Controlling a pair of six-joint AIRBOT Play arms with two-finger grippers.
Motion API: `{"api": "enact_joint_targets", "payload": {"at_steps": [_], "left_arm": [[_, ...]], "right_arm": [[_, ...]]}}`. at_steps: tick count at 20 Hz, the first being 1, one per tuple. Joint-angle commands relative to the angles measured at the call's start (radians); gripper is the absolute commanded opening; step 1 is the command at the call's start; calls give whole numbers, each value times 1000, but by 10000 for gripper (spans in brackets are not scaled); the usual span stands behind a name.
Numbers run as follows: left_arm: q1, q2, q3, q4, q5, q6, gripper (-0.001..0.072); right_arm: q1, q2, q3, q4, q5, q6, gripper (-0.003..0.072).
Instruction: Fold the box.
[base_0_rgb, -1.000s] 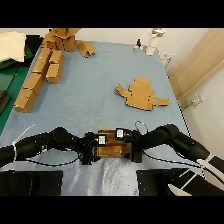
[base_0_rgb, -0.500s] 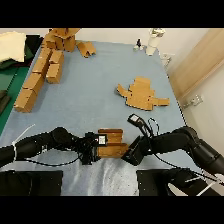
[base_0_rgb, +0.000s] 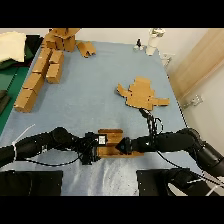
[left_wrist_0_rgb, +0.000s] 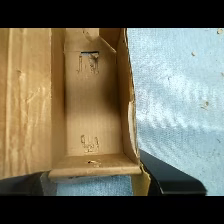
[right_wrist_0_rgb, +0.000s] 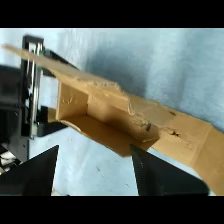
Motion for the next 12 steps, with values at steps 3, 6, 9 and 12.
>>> {"api": "enact_joint_targets", "payload": {"at_steps": [3, 6, 9, 12], "left_arm": [[0, 0, 0, 0, 0, 0, 560], [0, 0, 0, 0, 0, 0, 560], [0, 0, 0, 0, 0, 0, 560], [0, 0, 0, 0, 0, 0, 560]], "right_arm": [[0, 1, 0, 3, 80, 121, 706], [0, 1, 0, 4, 75, 233, 465], [0, 0, 0, 23, 89, 210, 33], [0, -42, 0, 35, 139, 160, 3]]}}
